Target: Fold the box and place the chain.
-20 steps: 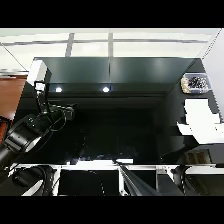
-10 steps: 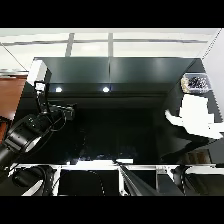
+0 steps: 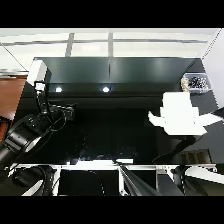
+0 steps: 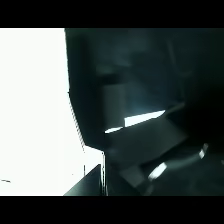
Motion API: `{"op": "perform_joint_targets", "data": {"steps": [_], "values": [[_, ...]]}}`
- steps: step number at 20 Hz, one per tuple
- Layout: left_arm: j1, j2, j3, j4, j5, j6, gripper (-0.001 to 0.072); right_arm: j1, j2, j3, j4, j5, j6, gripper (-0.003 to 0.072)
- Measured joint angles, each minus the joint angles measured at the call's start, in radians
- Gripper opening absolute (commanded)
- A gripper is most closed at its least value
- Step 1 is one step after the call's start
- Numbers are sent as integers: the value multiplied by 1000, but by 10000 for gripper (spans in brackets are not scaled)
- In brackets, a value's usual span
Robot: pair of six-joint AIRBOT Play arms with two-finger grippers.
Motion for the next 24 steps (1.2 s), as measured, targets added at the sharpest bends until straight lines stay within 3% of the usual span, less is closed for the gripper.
{"op": "perform_joint_targets", "data": {"steps": [7, 11, 19, 24], "values": [[0, 0, 0, -30, 0, 0, 710, 290, 155, -133, 134, -64, 2, 14], [0, 0, 0, -60, 0, 0, 710, 482, 216, -219, 230, -167, 11, 14], [0, -2, 0, -111, 0, 0, 707, 846, 368, -555, 575, -517, -149, 14], [18, -44, 13, -228, -3, 0, 706, 1086, 415, -660, 735, -756, -268, 14]]}}
